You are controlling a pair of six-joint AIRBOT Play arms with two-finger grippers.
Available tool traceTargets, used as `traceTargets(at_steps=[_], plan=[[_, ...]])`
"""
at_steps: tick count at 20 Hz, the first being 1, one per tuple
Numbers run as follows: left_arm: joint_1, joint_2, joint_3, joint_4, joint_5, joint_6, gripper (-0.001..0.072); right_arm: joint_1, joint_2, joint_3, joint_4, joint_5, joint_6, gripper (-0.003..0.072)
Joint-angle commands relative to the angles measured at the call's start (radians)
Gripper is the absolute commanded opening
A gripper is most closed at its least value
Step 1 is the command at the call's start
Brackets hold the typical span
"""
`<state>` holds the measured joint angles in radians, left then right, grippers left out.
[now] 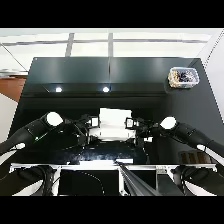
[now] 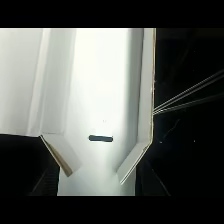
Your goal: Fold the box and place the chain.
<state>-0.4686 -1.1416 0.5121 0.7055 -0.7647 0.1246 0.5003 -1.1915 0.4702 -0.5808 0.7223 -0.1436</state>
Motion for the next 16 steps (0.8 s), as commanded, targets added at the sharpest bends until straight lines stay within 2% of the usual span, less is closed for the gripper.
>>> traceTargets(at_steps=[1, 4, 7, 8, 10, 16], plan=[[-0.001, 0.008, 0.001, 0.033, 0.0, 0.0, 0.0563, 0.001, -0.001, 0.0, 0.0, -0.001, 0.002, 0.0407], [-0.013, 0.008, 0.001, 0.095, 0.0, 0.0, 0.0563, 0.001, -0.001, 0.0, 0.0, -0.002, 0.002, 0.0407], [-0.019, 0.008, 0.001, 0.09, 0.002, 0.0, 0.0557, 0.001, -0.001, 0.0, 0.0, -0.001, 0.002, 0.0407], [-0.019, 0.008, 0.0, 0.072, 0.002, 0.0, 0.0488, 0.001, -0.001, 0.0, 0.0, -0.001, 0.002, 0.0407], [-0.019, 0.007, 0.0, 0.051, 0.003, -0.001, 0.0422, 0.0, -0.001, 0.0, 0.0, -0.001, 0.002, 0.0407], [-0.019, 0.008, 0.0, -0.009, 0.01, -0.001, 0.0389, 0.001, -0.001, 0.0, 0.0, -0.001, 0.002, 0.0407]])
